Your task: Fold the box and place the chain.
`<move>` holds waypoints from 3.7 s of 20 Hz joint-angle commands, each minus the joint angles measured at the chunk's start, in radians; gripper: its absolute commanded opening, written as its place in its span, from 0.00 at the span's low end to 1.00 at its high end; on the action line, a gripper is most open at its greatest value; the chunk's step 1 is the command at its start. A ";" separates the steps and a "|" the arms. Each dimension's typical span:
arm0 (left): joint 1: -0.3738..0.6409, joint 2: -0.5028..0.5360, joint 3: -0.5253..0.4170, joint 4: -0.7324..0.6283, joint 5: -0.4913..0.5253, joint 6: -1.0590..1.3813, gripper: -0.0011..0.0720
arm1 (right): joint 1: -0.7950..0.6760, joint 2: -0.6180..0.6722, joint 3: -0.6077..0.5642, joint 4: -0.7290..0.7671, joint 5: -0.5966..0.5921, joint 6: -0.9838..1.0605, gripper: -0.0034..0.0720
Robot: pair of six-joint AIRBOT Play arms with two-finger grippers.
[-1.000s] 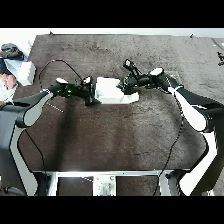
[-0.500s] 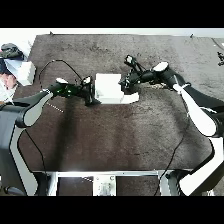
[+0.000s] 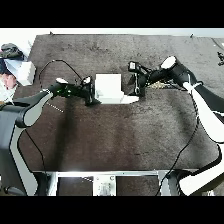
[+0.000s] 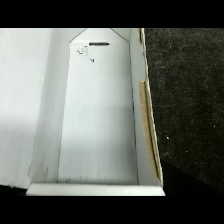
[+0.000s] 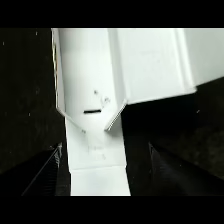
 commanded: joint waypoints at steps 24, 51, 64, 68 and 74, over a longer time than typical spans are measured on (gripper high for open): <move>0.001 0.001 0.001 0.000 0.000 0.000 0.58 | 0.135 -0.113 -0.008 0.032 -0.143 -0.006 0.19; 0.001 0.001 0.001 0.000 0.000 0.000 0.58 | 0.130 -0.050 -0.008 -0.225 -0.139 0.253 0.25; 0.001 0.001 0.001 0.000 0.000 0.000 0.58 | -0.151 0.066 -0.013 -0.084 0.011 0.916 0.06; 0.001 0.001 0.001 0.000 0.000 0.000 0.58 | -0.234 0.062 -0.126 -0.008 -0.029 1.037 0.06; 0.001 0.001 0.001 0.000 0.000 0.000 0.58 | -0.225 0.048 -0.322 0.134 -0.182 1.019 0.06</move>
